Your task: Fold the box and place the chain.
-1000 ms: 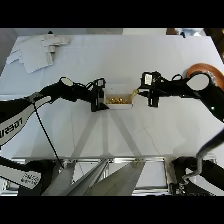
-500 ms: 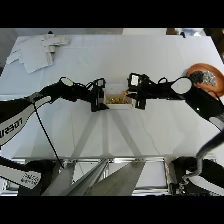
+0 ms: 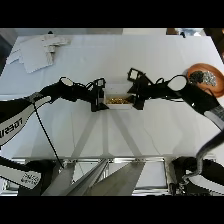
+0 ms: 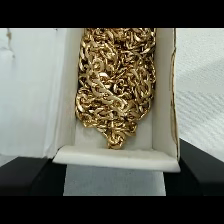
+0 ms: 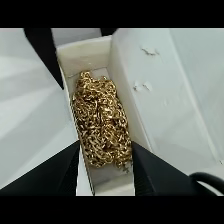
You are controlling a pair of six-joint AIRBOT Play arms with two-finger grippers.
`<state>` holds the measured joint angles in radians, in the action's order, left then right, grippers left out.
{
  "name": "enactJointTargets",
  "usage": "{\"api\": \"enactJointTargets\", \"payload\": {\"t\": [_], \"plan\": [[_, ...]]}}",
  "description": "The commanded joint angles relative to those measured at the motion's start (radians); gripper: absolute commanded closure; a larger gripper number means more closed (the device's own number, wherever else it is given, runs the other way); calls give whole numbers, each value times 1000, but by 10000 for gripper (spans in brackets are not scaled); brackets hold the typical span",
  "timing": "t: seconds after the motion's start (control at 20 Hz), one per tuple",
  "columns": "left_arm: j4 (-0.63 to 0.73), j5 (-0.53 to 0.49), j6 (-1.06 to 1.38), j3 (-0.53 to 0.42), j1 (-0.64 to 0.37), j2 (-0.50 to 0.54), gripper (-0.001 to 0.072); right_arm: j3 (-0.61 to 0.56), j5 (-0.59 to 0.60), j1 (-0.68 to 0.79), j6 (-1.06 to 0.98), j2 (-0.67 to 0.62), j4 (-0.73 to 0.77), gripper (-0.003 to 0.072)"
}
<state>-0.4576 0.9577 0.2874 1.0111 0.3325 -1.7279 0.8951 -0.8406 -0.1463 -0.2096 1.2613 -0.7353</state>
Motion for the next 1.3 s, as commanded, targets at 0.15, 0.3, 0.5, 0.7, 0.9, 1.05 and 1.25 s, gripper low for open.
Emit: {"api": "enactJointTargets", "payload": {"t": [0.15, 0.3, 0.5, 0.7, 0.9, 1.05, 1.25], "plan": [[0, 0, 0, 0, 0, 0, 434, 244, -222, 173, -371, 42, 2, 377], [0, 0, 0, 0, 0, 0, 434, 406, -223, 196, -559, 158, 3, 378], [0, 0, 0, 0, 0, 0, 434, 577, -282, 193, -730, 382, 48, 380], [0, 0, 0, 0, 0, 0, 434, 600, -291, 196, -824, 549, 271, 431], [0, 0, 0, 0, 0, 1, 434, 600, -439, 195, -821, 629, 324, 470], [0, 0, 0, 0, 0, 0, 434, 600, -602, 195, -745, 626, 328, 470], [0, 0, 0, 0, 0, 0, 434, 600, -647, 180, -607, 565, 262, 469]]}}
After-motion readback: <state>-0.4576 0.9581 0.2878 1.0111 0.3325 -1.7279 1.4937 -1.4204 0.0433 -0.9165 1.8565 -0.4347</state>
